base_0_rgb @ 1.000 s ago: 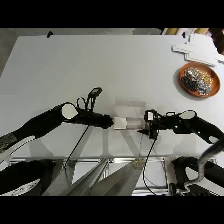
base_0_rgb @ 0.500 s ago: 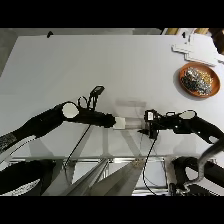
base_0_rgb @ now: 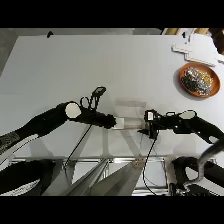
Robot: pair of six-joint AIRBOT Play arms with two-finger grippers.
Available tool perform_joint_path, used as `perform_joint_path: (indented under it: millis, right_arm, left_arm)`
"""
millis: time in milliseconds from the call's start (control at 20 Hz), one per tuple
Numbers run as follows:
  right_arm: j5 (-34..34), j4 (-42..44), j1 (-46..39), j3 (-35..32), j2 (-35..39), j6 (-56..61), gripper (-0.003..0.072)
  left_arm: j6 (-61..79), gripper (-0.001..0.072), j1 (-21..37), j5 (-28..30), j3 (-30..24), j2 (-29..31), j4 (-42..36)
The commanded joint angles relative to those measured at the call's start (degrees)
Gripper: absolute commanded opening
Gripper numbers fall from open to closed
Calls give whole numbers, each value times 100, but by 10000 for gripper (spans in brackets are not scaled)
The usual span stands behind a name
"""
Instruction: Fold the box and place the chain.
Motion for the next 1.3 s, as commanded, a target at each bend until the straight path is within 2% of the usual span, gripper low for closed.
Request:
perform_joint_path:
  millis: [0, 200, 500, 650, 850, 1100, 1250]
  right_arm:
    - [2, 0, 2, 0, 2, 0, 411]
    - [2, 2, 2, 0, 2, 0, 411]
    - [2, 2, 2, 0, 2, 0, 411]
    - [2, 0, 2, 0, 2, 0, 411]
    - [2, 2, 2, 0, 2, 0, 411]
    - [2, 2, 2, 0, 2, 0, 411]
    - [2, 2, 2, 0, 2, 0, 411]
  left_arm:
    - [-577, 281, -144, -42, 170, -116, 546]
    - [-994, 281, -289, -151, 564, -348, 911]
    - [-1766, 280, -365, -431, 850, -376, 1471]
    - [-2302, 280, -435, -809, 1126, -516, 1923]
    - [-2782, 280, -634, -1600, 1661, -1045, 2420]
    - [-3425, 280, -909, -1926, 2330, -1488, 2717]
    - [-4275, 279, -1003, -2260, 2632, -1707, 2929]
